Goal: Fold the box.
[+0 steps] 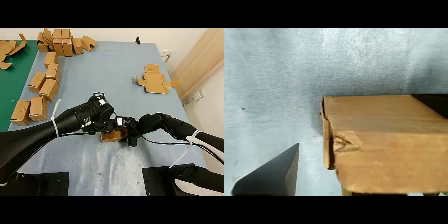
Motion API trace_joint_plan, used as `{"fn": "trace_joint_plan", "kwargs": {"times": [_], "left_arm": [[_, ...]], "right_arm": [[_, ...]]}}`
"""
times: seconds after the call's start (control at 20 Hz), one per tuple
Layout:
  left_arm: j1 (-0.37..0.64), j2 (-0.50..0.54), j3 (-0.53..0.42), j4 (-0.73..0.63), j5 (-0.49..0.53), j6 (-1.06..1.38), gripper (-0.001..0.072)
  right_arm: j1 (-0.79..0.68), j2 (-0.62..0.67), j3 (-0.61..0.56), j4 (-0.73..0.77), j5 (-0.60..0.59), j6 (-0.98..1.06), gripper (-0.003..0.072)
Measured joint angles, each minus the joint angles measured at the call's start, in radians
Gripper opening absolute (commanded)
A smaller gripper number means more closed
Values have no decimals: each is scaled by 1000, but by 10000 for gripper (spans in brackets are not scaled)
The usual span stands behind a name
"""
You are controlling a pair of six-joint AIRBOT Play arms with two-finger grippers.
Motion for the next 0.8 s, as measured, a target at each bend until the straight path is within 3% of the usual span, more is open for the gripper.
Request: {"fn": "trace_joint_plan", "kwargs": {"times": [0.2, 0.25, 0.3, 0.35, 0.65, 0.8], "left_arm": [[4, 21, 0, 2, -19, 0, 352], [4, 25, 0, 3, -29, 0, 323], [5, 29, 0, 8, -42, 0, 45], [6, 33, 0, 10, -48, 0, 17], [24, 43, -4, 80, -168, 111, 9], [103, 62, -40, 116, -152, 288, 9]], "right_arm": [[0, 0, 0, 0, 0, 0, 557], [0, 0, 0, 0, 0, 0, 556], [0, 0, 0, 2, 0, 0, 556], [0, 0, 0, 2, 0, 1, 556], [0, 0, 0, 0, 0, 1, 556], [0, 0, 0, -2, 0, 1, 557]]}}
